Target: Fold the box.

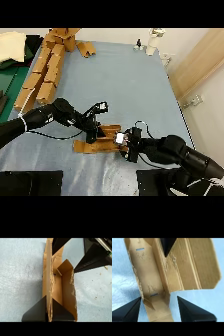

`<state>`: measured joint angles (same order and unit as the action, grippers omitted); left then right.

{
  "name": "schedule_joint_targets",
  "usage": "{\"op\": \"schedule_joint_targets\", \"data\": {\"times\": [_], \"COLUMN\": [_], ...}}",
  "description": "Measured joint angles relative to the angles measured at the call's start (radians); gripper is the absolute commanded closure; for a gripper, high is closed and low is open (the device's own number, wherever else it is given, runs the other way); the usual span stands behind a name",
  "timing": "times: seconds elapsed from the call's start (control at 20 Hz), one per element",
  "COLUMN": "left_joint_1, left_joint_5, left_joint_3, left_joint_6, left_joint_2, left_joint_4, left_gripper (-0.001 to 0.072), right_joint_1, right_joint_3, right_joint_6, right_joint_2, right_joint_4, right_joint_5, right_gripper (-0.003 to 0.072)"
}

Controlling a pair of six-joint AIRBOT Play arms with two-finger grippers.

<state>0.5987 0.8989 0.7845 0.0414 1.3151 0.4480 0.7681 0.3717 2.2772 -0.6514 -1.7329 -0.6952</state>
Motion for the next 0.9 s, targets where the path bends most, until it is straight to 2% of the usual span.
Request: {"op": "schedule_joint_targets", "data": {"times": [0.2,0.35,0.55,0.9], "left_joint_1": [0.000,0.000,0.000,0.000], "left_joint_5": [-0.001,0.000,0.000,0.000], "left_joint_3": [0.000,0.000,0.000,0.000], "left_joint_6": [0.000,0.000,0.000,0.000], "left_joint_2": [0.000,0.000,0.000,0.000], "left_joint_4": [0.000,0.000,0.000,0.000], "left_gripper": [0.0697,0.0697,0.0697,0.0697], "right_joint_1": [-0.179,-0.256,-0.295,-0.307], "right_joint_3": [0.013,0.032,0.053,0.062], "right_joint_6": [0.385,0.570,0.666,0.708], "right_joint_2": [-0.097,-0.190,-0.255,-0.265], "right_joint_4": [-0.316,-0.453,-0.514,-0.515], "right_joint_5": [-0.051,-0.092,-0.110,-0.121], "right_gripper": [-0.0032,-0.0028,-0.0028,-0.0025]}}
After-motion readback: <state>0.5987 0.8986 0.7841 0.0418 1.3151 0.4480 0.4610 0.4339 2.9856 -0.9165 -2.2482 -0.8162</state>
